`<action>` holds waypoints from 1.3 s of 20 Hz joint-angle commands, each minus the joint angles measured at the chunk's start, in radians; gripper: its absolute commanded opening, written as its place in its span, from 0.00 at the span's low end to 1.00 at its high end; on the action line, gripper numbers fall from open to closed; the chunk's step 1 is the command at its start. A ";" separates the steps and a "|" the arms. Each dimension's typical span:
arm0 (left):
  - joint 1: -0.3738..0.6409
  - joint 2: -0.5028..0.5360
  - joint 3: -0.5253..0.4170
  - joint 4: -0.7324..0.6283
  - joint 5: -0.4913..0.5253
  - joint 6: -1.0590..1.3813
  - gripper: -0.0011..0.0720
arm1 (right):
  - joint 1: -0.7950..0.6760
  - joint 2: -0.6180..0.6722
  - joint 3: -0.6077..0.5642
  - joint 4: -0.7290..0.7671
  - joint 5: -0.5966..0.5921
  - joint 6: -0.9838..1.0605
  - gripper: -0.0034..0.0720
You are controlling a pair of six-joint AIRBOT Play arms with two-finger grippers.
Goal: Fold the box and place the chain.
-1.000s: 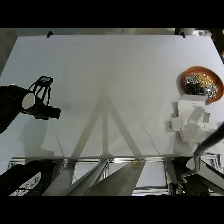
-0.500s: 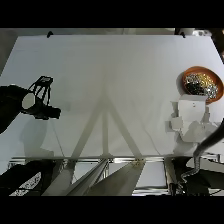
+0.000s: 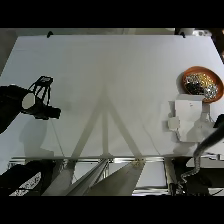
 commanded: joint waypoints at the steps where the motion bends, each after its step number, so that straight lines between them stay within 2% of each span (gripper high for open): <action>1: 0.000 0.001 0.000 0.000 0.000 0.000 0.03 | 0.000 0.030 0.001 0.025 0.035 -0.010 0.45; 3: -0.001 0.001 0.000 0.000 0.000 0.000 0.03 | 0.000 0.065 0.001 0.068 0.059 -0.028 0.14; 4: -0.001 0.001 0.000 0.000 0.000 0.000 0.03 | 0.000 0.087 0.001 0.111 0.072 -0.045 0.06; 10: -0.001 0.001 0.000 0.000 0.000 0.000 0.03 | 0.006 0.231 -0.002 0.473 0.178 -0.064 0.06; 12: -0.001 0.001 0.000 0.000 0.000 0.000 0.03 | 0.062 0.304 -0.011 0.527 0.187 -0.068 0.06; 17: -0.001 0.001 0.000 0.000 0.000 0.000 0.03 | 0.349 0.495 -0.137 0.676 0.111 -0.089 0.06; 19: 0.000 0.001 0.000 0.000 0.000 0.000 0.03 | 0.483 0.549 -0.209 0.682 0.040 -0.071 0.06; 23: -0.001 0.001 0.000 0.000 0.000 0.000 0.03 | 0.707 0.580 -0.317 0.698 -0.058 0.003 0.06; 26: -0.001 0.001 0.000 0.000 0.000 0.000 0.03 | 0.861 0.579 -0.356 0.717 -0.128 0.056 0.06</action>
